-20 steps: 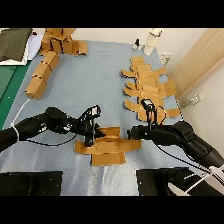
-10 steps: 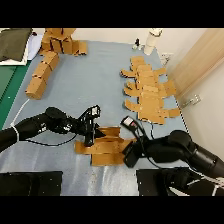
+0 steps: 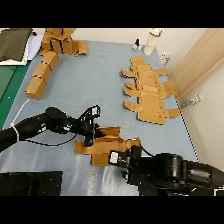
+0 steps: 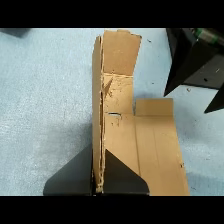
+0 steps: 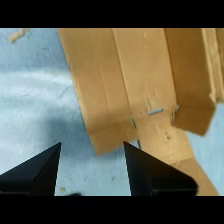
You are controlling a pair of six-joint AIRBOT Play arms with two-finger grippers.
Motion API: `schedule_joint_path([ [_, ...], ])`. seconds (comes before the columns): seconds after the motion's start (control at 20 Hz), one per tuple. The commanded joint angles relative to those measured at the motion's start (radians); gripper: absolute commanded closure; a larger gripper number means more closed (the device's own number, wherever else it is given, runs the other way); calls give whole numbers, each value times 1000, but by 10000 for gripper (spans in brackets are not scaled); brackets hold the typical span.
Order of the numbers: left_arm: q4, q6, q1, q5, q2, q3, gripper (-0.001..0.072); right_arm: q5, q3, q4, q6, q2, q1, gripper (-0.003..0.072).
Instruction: Fold the box.
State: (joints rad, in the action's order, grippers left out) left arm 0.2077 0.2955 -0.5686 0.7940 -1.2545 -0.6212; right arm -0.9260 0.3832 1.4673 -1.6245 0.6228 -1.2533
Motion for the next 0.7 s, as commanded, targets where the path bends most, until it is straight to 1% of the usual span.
schedule_joint_path([
  [0.0, -2, 0, 1, 2, 0, -1, 697, 122, -7, -82, 0, 111, -29, 106],
  [0.1, -2, 0, 1, 2, 0, -1, 697, 141, -6, -116, 0, 177, -29, 106],
  [0.2, -2, 0, 1, 2, 0, -1, 697, 157, -6, -133, 0, 203, -29, 105],
  [0.35, -2, 0, 1, 2, 0, -1, 697, 174, -6, -206, 27, 205, -29, 106],
  [0.5, -2, 0, 1, 3, 0, -1, 697, 169, 8, -332, 141, 204, -29, 106],
  [0.65, -2, 0, 1, 2, 0, -1, 697, 120, 53, -348, 200, 178, -29, 105],
])
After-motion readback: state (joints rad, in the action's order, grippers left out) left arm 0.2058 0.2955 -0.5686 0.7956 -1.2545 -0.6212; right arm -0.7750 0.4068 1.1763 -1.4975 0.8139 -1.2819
